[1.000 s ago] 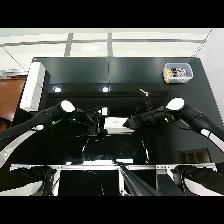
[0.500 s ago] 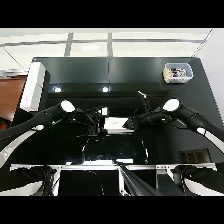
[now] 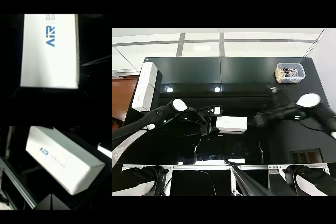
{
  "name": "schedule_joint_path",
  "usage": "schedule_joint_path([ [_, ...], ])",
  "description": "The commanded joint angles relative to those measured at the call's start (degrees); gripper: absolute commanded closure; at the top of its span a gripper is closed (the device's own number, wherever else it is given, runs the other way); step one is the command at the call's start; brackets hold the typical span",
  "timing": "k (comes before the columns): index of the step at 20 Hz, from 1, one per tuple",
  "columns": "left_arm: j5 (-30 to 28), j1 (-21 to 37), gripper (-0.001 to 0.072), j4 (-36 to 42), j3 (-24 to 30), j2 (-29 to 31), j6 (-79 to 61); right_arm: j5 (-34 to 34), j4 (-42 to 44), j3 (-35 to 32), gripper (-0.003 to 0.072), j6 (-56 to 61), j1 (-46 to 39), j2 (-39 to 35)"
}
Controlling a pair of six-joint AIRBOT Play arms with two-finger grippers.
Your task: Fold the box and place the chain.
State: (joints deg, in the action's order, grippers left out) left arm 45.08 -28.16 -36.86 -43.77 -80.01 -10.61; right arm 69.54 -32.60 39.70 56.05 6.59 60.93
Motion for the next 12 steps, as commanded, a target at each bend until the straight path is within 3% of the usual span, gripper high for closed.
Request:
schedule_joint_path([
  [1,0.5,0.0,-0.001,-5.3,-1.5,0.4,9.4,8.2,-3.8,0.2,0.0673,1.7,-13.2,-9.8],
  [5,8.3,0.0,-0.001,-13.2,-5.6,3.2,17.3,12.5,-9.7,0.2,0.0673,2.1,-23.5,-15.7],
  [8,9.9,-0.8,-0.0006,-11.1,-10.1,5.9,21.9,8.7,-9.5,0.2,0.0673,2.1,-23.5,-16.1],
  [12,9.0,-5.7,-0.0004,-9.1,-15.9,2.0,29.0,3.6,-9.5,0.2,0.0672,2.0,-23.5,-16.0],
])
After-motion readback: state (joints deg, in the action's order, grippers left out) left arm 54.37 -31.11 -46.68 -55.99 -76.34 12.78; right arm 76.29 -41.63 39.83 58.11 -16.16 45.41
